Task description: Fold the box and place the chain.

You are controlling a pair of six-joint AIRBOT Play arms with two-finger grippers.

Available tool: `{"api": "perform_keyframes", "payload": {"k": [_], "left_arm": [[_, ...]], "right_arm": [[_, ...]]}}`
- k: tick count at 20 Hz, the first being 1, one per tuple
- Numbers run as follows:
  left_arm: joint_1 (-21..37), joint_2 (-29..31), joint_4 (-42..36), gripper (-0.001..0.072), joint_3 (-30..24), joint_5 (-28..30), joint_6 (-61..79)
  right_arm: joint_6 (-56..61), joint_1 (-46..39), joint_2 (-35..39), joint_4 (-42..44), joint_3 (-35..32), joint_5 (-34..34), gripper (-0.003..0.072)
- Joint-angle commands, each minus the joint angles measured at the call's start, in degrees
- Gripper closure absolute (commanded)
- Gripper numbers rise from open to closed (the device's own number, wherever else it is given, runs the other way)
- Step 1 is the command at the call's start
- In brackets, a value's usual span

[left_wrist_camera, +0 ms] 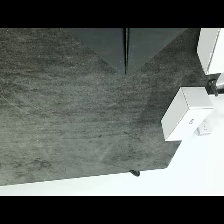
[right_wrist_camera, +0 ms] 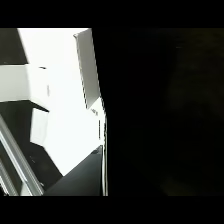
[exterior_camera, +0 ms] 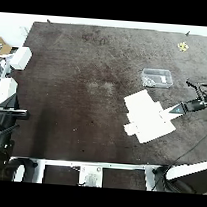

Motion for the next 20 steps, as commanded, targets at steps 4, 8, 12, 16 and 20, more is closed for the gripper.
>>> {"api": "perform_keyframes", "payload": {"k": [4,8,12,16,20], "left_arm": [[0.04,0.04,0.00,0.0697,0.04,0.00,0.02],[0.07,0.04,0.04,0.0696,0.04,0.55,0.02],[0.04,0.04,0.02,0.0696,0.04,0.46,0.02],[0.04,0.04,0.00,0.0697,0.04,-1.95,0.00],[0.04,0.04,0.02,0.0696,0.11,-10.78,-2.34]], "right_arm": [[0.33,8.68,16.09,22.14,-26.43,-19.32,0.0684],[-3.72,23.82,18.80,40.52,-35.08,-32.26,0.0683],[-9.14,37.79,18.80,54.73,-33.79,-49.96,0.0683],[-12.37,43.36,18.78,56.37,-32.26,-63.80,0.0684],[-15.54,44.19,17.46,59.01,-32.26,-66.47,0.0683]]}}
